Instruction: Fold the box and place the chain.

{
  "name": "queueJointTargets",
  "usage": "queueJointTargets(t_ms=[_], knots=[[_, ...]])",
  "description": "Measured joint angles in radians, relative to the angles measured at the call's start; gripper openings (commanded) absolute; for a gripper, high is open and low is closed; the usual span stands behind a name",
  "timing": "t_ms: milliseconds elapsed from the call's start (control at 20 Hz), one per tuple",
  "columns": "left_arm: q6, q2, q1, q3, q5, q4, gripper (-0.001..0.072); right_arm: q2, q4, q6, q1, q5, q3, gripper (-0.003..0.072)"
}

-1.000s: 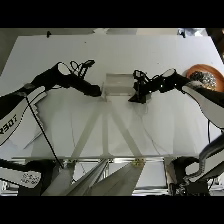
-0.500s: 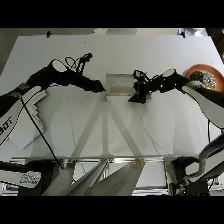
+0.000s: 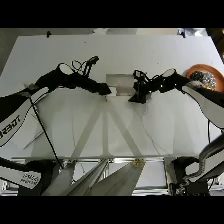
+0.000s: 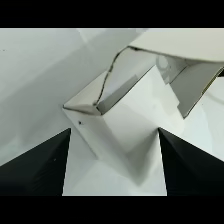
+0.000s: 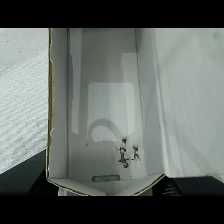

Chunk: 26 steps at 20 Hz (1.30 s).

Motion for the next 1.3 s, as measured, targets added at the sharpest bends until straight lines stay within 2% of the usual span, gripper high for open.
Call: queueJointTargets(t_ms=[650, 700, 800, 1000, 1300], knots=[[-0.053, -0.01, -0.057, 0.0, 0.174, 0.06, 0.0613, 0.0, 0.0, 0.0, 0.0, 0.0, 0.0, 0.0377], [-0.074, -0.01, -0.064, 0.0, 0.18, 0.081, 0.0612, 0.0, 0.0, 0.0, 0.0, 0.0, 0.0, 0.0377], [-0.138, -0.01, -0.08, 0.0, 0.181, 0.16, 0.0565, 0.0, 0.0, 0.0, 0.0, 0.0, 0.0, 0.0377], [-0.291, -0.008, -0.106, 0.001, 0.178, 0.3, 0.0555, 0.0, 0.0, 0.0, 0.0, 0.0, 0.0, 0.0377], [-0.408, -0.008, -0.135, 0.019, 0.159, 0.385, 0.0556, 0.0, 0.0, 0.0, 0.0, 0.0, 0.0, 0.0377]])
